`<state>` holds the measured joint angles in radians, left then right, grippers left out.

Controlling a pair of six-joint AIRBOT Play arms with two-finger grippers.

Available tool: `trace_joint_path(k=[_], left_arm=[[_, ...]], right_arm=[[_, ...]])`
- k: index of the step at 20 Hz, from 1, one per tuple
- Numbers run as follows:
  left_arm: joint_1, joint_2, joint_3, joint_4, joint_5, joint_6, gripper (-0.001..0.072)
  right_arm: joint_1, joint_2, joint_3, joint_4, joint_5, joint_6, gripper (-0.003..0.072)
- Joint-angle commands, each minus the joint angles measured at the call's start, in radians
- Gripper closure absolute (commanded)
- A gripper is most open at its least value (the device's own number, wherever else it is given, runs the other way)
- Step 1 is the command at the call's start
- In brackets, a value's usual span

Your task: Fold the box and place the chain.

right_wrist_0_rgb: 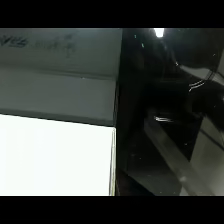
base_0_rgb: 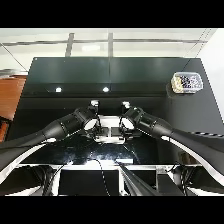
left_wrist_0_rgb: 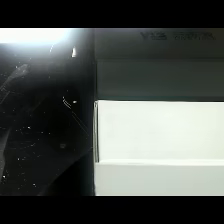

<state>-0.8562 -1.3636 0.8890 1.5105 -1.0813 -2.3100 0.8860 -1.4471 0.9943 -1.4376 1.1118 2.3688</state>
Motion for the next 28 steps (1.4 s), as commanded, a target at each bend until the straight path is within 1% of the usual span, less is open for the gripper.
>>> trace_joint_path(k=[1,2,5,7,8,9,10,12,13,15,18,20,22,23,24,25,26,27,28], left_arm=[[0.0,-0.001,0.0,-0.001,-0.001,-0.001,0.0683],[0.0,-0.001,0.0,-0.001,-0.001,-0.001,0.0684],[0.0,-0.001,0.0,-0.001,-0.001,-0.001,0.0684],[0.0,-0.001,0.0,-0.001,-0.001,-0.001,0.0684],[0.0,-0.001,0.0,-0.001,-0.001,-0.001,0.0683],[0.0,-0.001,0.0,0.0,0.0,-0.001,0.0684],[0.0,-0.001,0.0,0.0,0.0,-0.001,0.0683],[0.0,-0.001,0.0,-0.001,0.0,-0.001,0.0684],[0.0,0.0,0.0,-0.001,0.0,-0.001,0.0683],[0.0,0.0,0.0,-0.002,-0.002,-0.001,0.0684],[0.0,0.0,0.0,-0.005,-0.004,-0.001,0.0684],[0.0,0.0,0.0,-0.005,-0.004,-0.001,0.0684],[0.0,0.0,0.0,-0.005,-0.006,-0.001,0.0684],[0.0,0.0,0.0,-0.005,-0.006,-0.001,0.0684],[0.0,0.0,0.0,-0.005,-0.006,-0.001,0.0684],[0.0,0.0,0.0,-0.005,-0.006,-0.001,0.0684],[0.0,0.0,0.0,-0.005,-0.005,-0.001,0.0684],[0.0,0.0,0.0,-0.005,-0.006,-0.001,0.0684],[0.0,0.0,0.0,-0.005,-0.005,-0.001,0.0684]], right_arm=[[0.0,0.0,0.001,-0.003,0.003,-0.002,0.0624],[0.001,0.0,0.001,-0.003,0.004,-0.002,0.0657],[0.001,0.001,0.001,-0.004,0.004,-0.002,0.0655],[0.0,0.007,0.001,-0.006,0.006,-0.002,0.0636],[0.0,0.018,0.001,-0.016,0.006,-0.002,0.0389],[-0.002,0.032,0.001,-0.029,0.009,-0.002,0.0346],[-0.008,0.051,0.001,-0.04,0.011,-0.015,0.0345],[-0.029,0.1,0.001,-0.04,0.013,-0.064,0.0144],[-0.043,0.135,0.001,-0.041,0.023,-0.103,0.013],[-0.071,0.217,0.001,-0.041,0.056,-0.203,0.013],[-0.123,0.384,0.001,-0.059,0.125,-0.318,0.013],[-0.184,0.505,0.001,-0.146,0.173,-0.321,0.013],[-0.277,0.602,0.001,-0.269,0.204,-0.336,0.0128],[-0.342,0.629,0.001,-0.333,0.212,-0.352,0.0027],[-0.415,0.634,0.001,-0.367,0.213,-0.387,-0.0023],[-0.507,0.626,0.0,-0.37,0.192,-0.428,-0.0023],[-0.599,0.612,0.0,-0.367,0.146,-0.445,-0.0023],[-0.698,0.589,0.0,-0.356,0.078,-0.449,-0.0022],[-0.794,0.555,0.001,-0.312,0.011,-0.473,-0.0021]])
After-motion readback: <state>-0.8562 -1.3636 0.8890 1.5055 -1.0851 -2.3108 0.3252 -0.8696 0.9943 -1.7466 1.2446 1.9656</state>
